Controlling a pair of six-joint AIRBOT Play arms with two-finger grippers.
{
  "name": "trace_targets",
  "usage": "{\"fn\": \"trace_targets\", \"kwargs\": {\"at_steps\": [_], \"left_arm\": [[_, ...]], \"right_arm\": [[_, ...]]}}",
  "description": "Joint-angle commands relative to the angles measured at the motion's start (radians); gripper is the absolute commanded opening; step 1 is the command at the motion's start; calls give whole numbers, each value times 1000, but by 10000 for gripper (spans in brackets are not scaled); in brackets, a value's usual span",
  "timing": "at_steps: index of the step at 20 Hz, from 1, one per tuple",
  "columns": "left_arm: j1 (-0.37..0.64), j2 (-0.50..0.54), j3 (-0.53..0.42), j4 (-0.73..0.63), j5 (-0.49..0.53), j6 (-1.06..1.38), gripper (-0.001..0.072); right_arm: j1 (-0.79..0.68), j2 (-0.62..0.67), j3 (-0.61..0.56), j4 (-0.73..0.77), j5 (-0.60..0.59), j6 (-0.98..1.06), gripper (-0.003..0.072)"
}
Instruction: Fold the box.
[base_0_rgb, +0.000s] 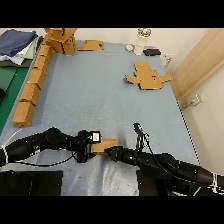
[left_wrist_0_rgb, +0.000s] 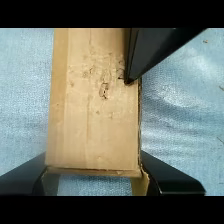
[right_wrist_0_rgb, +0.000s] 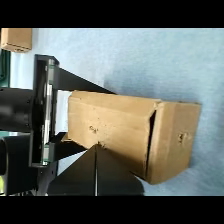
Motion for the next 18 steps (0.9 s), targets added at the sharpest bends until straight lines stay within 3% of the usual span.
{"fn": "trace_targets", "kwargs": {"at_steps": [1, 6, 9, 15, 18], "left_arm": [[0, 0, 1, 0, 0, 0, 470], [0, 0, 1, 0, 0, 0, 469], [0, 0, 1, 0, 0, 0, 469], [0, 0, 1, 0, 0, 0, 470], [0, 0, 1, 0, 0, 0, 469]], "right_arm": [[0, -47, 0, -4, -13, 1, 2], [0, -54, 1, -17, -12, -1, 3], [0, 19, 16, -123, -61, -3, 3], [-41, 195, 120, -373, -380, 39, 3], [-139, 171, 205, -663, -583, 232, 3]]}}
